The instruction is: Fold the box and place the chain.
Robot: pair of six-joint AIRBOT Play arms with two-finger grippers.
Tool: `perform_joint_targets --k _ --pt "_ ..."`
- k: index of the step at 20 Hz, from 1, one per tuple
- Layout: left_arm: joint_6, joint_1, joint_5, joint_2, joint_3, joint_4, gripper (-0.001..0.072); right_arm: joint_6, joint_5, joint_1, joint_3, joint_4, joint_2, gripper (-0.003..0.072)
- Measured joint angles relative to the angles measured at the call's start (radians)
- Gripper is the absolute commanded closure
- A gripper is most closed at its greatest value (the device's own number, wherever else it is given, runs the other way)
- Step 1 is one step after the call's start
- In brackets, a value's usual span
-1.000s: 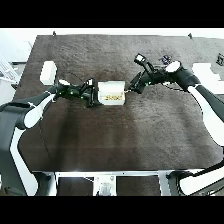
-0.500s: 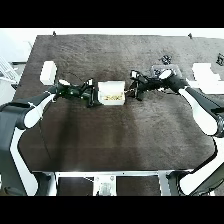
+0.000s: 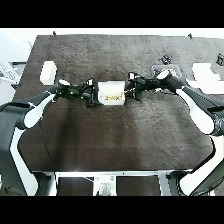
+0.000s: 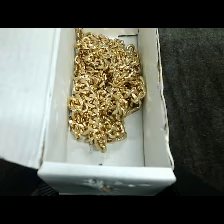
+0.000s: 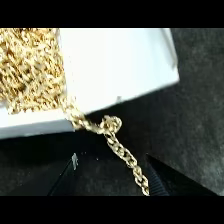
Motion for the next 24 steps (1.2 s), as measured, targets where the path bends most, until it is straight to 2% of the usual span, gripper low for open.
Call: perform_joint_targets --k 3,4,5,8,12,16,19,20,24 --pt "0.000 0.000 0.000 0.000 0.000 0.000 0.0402 0.001 0.024 0.015 0.000 0.005 -0.001 0.0173" --pt "0.000 0.000 0.000 0.000 0.000 0.000 0.0402 0.001 0.021 0.020 0.000 0.006 -0.001 0.0187" --pt "0.000 0.000 0.000 0.000 0.000 0.000 0.0402 0.001 0.012 0.022 0.001 0.006 -0.002 0.0239" --pt "0.000 0.000 0.000 0.000 0.000 0.000 0.0402 0.001 -0.005 0.030 0.001 0.007 -0.008 0.0273" --pt "-0.001 0.000 0.000 0.000 0.000 0.000 0.0402 0.000 -0.026 0.044 0.003 0.005 -0.020 0.0279" --pt "-0.001 0.000 0.001 0.000 0.000 0.000 0.0402 0.003 -0.064 0.058 0.004 0.006 -0.030 0.0433" --pt "0.000 0.000 0.000 0.000 0.000 0.000 0.0402 0.037 -0.113 0.061 0.004 0.018 -0.032 0.0658" --pt "0.000 -0.001 0.000 0.000 0.000 0.000 0.0402 0.056 -0.123 0.061 0.005 0.021 -0.032 0.0681" --pt "0.000 -0.001 0.000 0.000 0.000 0.000 0.0402 0.164 -0.144 0.048 0.007 -0.005 -0.025 0.0681"
